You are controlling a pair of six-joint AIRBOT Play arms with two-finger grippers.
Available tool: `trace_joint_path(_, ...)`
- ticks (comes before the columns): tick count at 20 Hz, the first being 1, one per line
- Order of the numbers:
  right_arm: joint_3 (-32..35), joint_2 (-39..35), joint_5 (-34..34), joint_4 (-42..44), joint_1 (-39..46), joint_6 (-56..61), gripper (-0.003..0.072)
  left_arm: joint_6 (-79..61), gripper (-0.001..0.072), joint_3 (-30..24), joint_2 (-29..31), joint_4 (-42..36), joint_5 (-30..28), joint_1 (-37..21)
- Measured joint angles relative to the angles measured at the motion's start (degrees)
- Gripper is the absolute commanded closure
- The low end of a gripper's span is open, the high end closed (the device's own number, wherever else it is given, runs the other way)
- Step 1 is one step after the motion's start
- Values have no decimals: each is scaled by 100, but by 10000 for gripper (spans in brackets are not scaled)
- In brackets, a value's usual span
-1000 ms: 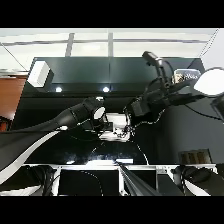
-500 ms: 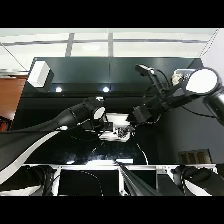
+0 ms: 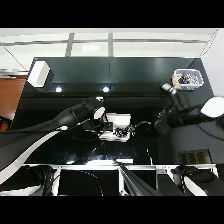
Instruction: Fold the box and place the chain.
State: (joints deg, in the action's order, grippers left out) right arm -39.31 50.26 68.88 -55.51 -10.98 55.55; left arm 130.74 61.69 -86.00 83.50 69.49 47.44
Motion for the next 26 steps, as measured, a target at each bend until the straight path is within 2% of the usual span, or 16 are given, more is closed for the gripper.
trace_joint_path(4, 1005, -79, -1554, 4, -734, -1648, -30, 0, 679, 0, 0, 0, 0, 0)
trace_joint_path(7, 1279, -33, -2463, 70, -1204, -2852, -26, 0, 679, 0, 0, 0, 0, 0)
trace_joint_path(9, 1349, 94, -2785, 173, -1346, -3504, -27, 0, 679, 0, 0, 0, 0, 0)
trace_joint_path(15, 1338, 654, -3185, 876, -1482, -4894, -26, 0, 678, 0, 0, 0, 0, 0)
trace_joint_path(20, 1154, 1134, -3307, 1222, -1502, -5241, -26, 0, 679, 0, 0, 0, 0, 0)
trace_joint_path(26, 1088, 1440, -3088, 1399, -1504, -5344, -25, 0, 679, 0, 0, 0, 0, 0)
